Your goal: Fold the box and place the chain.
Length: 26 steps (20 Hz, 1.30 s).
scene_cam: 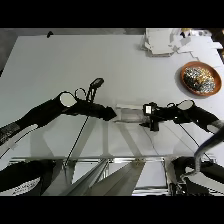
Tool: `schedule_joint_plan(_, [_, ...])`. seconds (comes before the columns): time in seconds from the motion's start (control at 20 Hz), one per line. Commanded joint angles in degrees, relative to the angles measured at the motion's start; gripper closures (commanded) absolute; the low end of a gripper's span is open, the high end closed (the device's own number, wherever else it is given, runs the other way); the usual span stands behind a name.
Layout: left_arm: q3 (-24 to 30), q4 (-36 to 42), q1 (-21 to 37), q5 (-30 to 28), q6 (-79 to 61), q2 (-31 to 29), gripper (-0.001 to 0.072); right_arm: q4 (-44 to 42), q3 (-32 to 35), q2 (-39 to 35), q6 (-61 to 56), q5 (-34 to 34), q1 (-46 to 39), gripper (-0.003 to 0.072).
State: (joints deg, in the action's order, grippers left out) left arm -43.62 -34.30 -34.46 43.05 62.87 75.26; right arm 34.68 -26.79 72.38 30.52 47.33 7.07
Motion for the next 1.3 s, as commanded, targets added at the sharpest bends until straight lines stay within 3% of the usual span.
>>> schedule_joint_plan(0.0, [-0.57, 0.20, -0.74, 0.17, 0.13, 0.48, 0.0314, 0.00, 0.00, -0.02, -0.02, 0.00, 0.00, 0.0276])
schedule_joint_plan(0.15, [-0.59, -0.22, -1.77, -0.46, 0.42, 1.70, 0.0207, 0.00, 0.00, -0.02, -0.02, 0.00, 0.00, 0.0276])
schedule_joint_plan(0.45, [-3.80, -6.56, -4.24, -3.08, 11.08, 2.84, 0.0197, 0.00, 0.00, -0.02, -0.02, 0.00, 0.00, 0.0276])
schedule_joint_plan(0.95, [-9.62, -21.05, -8.00, 0.68, 33.07, 6.71, 0.0198, 0.00, 0.00, -0.02, -0.02, 0.00, 0.00, 0.0276])
schedule_joint_plan(1.25, [-17.42, -23.82, -10.91, 6.88, 39.54, 12.52, 0.0226, 0.00, 0.00, -0.02, -0.02, 0.00, 0.00, 0.0276])
